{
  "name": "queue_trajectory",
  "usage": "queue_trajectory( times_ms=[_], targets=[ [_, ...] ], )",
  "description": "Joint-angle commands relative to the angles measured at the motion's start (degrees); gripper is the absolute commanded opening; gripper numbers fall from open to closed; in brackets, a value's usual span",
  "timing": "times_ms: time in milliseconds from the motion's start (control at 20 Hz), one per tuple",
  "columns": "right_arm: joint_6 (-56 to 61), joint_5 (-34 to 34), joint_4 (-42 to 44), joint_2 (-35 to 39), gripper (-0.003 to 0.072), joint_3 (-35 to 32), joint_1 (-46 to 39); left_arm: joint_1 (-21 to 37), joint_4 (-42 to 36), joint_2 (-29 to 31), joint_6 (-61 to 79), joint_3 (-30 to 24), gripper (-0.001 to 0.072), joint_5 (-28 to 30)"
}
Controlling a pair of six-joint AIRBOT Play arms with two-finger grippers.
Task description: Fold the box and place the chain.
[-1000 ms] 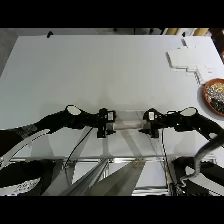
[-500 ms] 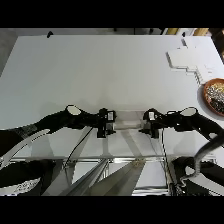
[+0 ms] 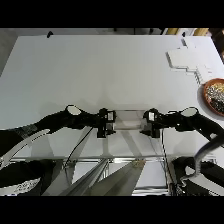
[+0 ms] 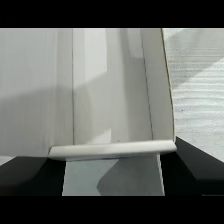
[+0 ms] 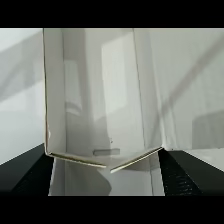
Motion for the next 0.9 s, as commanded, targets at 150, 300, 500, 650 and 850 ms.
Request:
queue_trajectory(
  times_ms=[150,300,500,650,850],
  targets=[
    [20.57,0.37,-21.81,11.47,0.0692,0.04,0.00,-0.02,0.00,-0.02,0.00,0.04,0.0275,-0.02],
    [28.22,4.04,-29.29,18.64,0.0689,0.04,0.00,-0.02,0.02,-0.02,0.00,0.04,0.0275,-0.04],
    [31.28,7.89,-26.75,27.61,0.0670,0.02,0.00,-0.02,0.02,-0.02,0.00,0.04,0.0275,-0.02],
    [31.21,8.13,-15.19,31.41,0.0634,0.04,0.00,-0.02,0.00,-0.02,-0.02,0.04,0.0275,-0.02],
    [27.08,9.70,-0.55,31.08,0.0220,0.02,0.00,-0.02,0.00,-0.02,0.00,0.04,0.0275,-0.04]
  ],
)
